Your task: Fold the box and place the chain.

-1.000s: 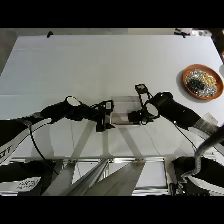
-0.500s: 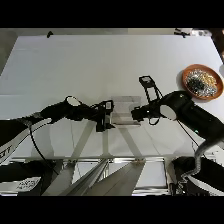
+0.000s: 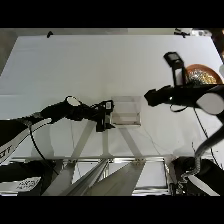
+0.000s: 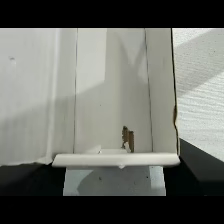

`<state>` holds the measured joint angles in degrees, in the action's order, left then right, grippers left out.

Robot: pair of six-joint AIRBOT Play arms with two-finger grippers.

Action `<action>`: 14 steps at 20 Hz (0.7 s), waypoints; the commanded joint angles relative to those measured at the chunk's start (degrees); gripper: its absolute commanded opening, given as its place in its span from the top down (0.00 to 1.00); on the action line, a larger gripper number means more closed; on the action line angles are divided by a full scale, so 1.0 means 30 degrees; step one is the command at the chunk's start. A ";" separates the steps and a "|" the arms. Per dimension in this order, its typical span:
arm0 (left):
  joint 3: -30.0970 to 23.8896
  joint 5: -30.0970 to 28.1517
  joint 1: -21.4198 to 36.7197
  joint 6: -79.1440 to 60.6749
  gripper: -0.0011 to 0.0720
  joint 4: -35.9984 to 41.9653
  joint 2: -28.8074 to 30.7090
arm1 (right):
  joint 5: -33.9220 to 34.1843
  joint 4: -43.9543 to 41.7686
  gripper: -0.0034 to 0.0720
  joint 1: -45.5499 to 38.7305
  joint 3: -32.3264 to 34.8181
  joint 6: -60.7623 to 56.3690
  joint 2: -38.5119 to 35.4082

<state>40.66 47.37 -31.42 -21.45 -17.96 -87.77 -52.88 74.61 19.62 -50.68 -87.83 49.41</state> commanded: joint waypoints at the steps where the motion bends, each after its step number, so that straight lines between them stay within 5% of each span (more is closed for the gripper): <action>1: 0.0000 0.0000 0.0000 0.0000 0.45 -0.0007 0.0000 | 0.0576 -0.3337 0.55 -0.3381 -0.1268 0.5289 0.0299; 7: 0.0000 0.0000 0.0000 0.0000 0.45 -0.0007 0.0000 | 0.3687 -0.0823 0.58 -1.1067 -0.1450 0.4357 0.2339; 10: 0.0000 -0.0007 0.0000 0.0000 0.45 -0.0007 0.0000 | 0.4007 -0.0772 0.39 -1.3959 -0.2288 0.4466 0.5537; 14: 0.0000 0.0000 0.0000 0.0000 0.45 -0.0007 0.0000 | 0.3942 -0.0787 0.39 -1.5380 -0.3978 0.4415 0.9981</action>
